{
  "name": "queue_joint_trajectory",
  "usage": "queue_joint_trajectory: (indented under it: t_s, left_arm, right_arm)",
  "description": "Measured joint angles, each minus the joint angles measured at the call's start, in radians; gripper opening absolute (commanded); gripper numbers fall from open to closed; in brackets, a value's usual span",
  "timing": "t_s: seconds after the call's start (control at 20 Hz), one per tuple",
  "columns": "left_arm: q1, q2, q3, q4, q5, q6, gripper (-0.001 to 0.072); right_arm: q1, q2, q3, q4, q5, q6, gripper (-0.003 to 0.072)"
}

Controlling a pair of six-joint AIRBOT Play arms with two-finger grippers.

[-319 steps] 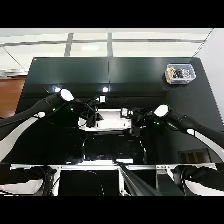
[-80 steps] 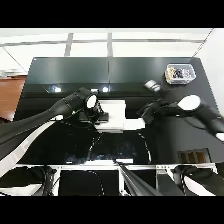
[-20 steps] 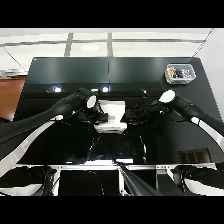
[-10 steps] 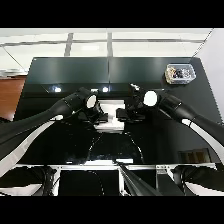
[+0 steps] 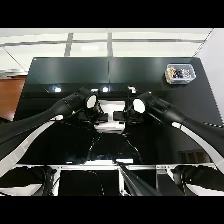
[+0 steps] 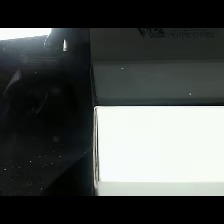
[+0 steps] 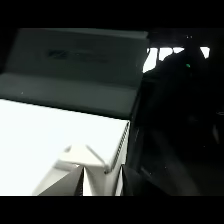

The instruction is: Fold the box and place the chain.

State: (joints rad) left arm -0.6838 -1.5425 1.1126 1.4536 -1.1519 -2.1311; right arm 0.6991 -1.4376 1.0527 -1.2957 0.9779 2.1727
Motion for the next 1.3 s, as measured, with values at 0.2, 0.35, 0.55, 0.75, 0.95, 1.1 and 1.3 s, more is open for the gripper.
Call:
queue_joint_trajectory:
  t_s: [0.2,0.35,0.55,0.75,0.95,1.1,1.3]
  left_arm:
    - [0.0,0.0,0.0,0.0,0.0,0.0,0.0028]
    - [0.0,0.0,0.0,-0.001,0.0,0.0,0.0028]
    - [0.0,0.0,0.0,-0.003,-0.001,0.0,0.0028]
    - [0.0,0.0,0.0,-0.003,-0.001,0.0,0.0027]
    - [0.0,0.0,0.0,-0.001,-0.001,-0.001,0.0028]
    - [0.0,0.0,0.0,0.0,0.001,0.0,0.0028]
    - [0.0,0.0,0.0,0.0,0.0,0.0,0.0028]
  right_arm:
    - [0.04,-0.063,0.071,-0.117,0.078,0.09,0.0256]
    - [0.06,-0.103,0.105,-0.164,0.129,0.138,0.0256]
    - [0.074,-0.132,0.122,-0.186,0.164,0.183,0.0018]
    - [0.077,-0.141,0.126,-0.193,0.177,0.204,0.0105]
    - [0.078,-0.143,0.127,-0.196,0.182,0.213,0.0151]
    - [0.079,-0.145,0.127,-0.193,0.172,0.222,0.0018]
    - [0.078,-0.145,0.129,-0.198,0.181,0.229,0.0384]
